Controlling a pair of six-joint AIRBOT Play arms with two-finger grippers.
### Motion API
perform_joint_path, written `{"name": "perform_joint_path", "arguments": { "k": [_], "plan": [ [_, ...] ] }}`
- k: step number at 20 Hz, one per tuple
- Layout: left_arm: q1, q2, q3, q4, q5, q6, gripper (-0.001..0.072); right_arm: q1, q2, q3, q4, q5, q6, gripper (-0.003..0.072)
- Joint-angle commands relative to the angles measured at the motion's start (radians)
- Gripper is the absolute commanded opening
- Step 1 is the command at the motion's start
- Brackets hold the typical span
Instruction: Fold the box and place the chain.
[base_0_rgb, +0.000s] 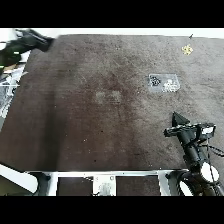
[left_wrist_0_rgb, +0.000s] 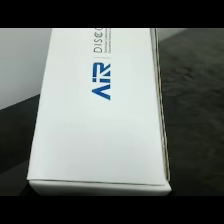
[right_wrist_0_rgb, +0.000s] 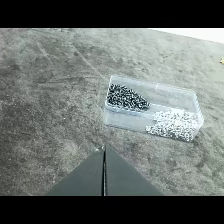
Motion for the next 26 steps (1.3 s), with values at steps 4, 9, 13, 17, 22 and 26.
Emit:
{"name": "perform_joint_path", "arguments": {
  "k": [4, 9, 13, 17, 22, 26],
  "plan": [
    [0.207, -0.001, -0.013, 0.408, 0.108, -0.517, 0.0010, 0.000, -0.001, 0.000, 0.008, 0.001, 0.000, 0.0000],
    [0.214, -0.111, -0.013, 0.521, 0.154, -0.595, 0.0010, 0.000, -0.001, 0.000, 0.113, 0.001, 0.000, 0.0000],
    [0.214, -0.214, -0.012, 0.522, 0.214, -0.594, 0.0010, 0.000, -0.001, 0.000, 0.138, 0.001, 0.000, 0.0000],
    [0.214, -0.287, -0.007, 0.520, 0.246, -0.594, 0.0010, 0.000, -0.001, 0.000, 0.138, 0.001, 0.000, 0.0001],
    [0.214, -0.341, 0.048, 0.517, 0.227, -0.593, 0.0010, 0.000, -0.001, 0.000, 0.138, 0.001, 0.000, 0.0001],
    [0.214, -0.360, 0.062, 0.515, 0.203, -0.587, 0.0013, 0.000, -0.001, 0.000, 0.138, 0.001, 0.000, 0.0001]
  ]
}}
